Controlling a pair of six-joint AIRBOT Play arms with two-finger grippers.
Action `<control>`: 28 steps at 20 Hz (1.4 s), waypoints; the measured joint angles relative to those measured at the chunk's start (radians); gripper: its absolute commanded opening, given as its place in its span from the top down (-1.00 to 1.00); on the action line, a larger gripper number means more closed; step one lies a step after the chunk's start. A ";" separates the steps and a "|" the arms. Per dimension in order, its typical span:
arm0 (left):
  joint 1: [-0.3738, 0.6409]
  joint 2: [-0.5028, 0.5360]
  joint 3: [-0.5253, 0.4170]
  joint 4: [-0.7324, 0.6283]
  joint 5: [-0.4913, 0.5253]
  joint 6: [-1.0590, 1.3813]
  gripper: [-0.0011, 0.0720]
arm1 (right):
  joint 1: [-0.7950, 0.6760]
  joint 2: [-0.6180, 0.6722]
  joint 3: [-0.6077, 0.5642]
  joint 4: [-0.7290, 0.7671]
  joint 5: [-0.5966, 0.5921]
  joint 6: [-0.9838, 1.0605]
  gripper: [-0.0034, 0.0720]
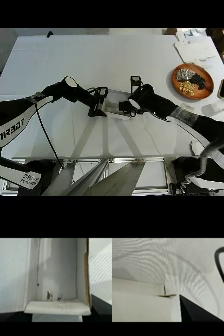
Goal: Fold the box and place the chain.
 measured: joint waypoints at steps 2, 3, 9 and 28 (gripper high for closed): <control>0.000 0.000 0.000 0.000 0.000 0.000 0.72 | 0.003 -0.014 0.023 -0.008 0.011 0.030 0.05; 0.000 0.000 0.000 0.000 0.000 0.000 0.72 | 0.004 -0.021 0.029 -0.011 0.018 0.053 0.05; 0.000 0.000 0.000 0.000 0.000 0.000 0.72 | 0.010 -0.060 0.044 -0.012 0.047 0.161 0.86; 0.000 0.000 0.000 0.000 0.000 0.000 0.72 | 0.011 0.164 0.046 -0.037 0.054 0.148 0.12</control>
